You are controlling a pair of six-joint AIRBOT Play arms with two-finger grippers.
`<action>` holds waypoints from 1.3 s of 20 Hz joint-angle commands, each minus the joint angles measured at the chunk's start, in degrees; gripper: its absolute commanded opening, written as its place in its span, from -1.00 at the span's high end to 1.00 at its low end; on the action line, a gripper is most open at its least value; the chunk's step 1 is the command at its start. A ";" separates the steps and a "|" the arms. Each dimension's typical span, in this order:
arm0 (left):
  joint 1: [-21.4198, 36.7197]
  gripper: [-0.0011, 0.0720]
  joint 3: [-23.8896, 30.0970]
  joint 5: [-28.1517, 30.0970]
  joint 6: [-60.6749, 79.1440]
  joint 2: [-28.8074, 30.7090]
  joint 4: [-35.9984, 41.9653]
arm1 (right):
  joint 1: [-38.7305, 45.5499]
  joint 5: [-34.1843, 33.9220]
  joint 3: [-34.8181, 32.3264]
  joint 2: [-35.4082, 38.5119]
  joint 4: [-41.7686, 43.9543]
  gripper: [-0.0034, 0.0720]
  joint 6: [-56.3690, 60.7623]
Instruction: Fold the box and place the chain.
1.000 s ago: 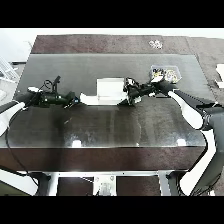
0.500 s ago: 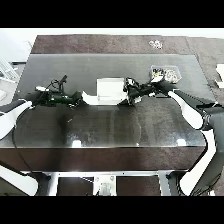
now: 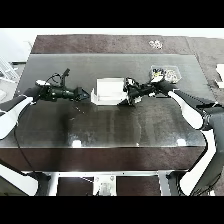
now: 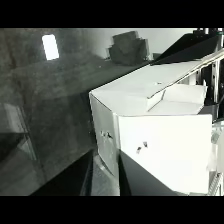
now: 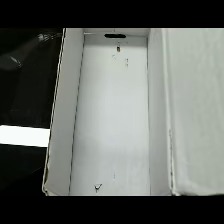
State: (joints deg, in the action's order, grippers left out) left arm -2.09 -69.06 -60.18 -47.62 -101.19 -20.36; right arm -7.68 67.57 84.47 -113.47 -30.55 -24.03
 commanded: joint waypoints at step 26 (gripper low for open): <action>-2.49 0.11 -0.66 -1.81 -2.64 -0.04 3.30 | 0.00 0.00 0.00 0.00 0.02 -0.65 0.00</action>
State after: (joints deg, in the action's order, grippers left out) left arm -4.36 -69.67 -61.87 -51.05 -101.19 -17.72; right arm -7.64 67.57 84.47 -113.47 -30.52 -24.03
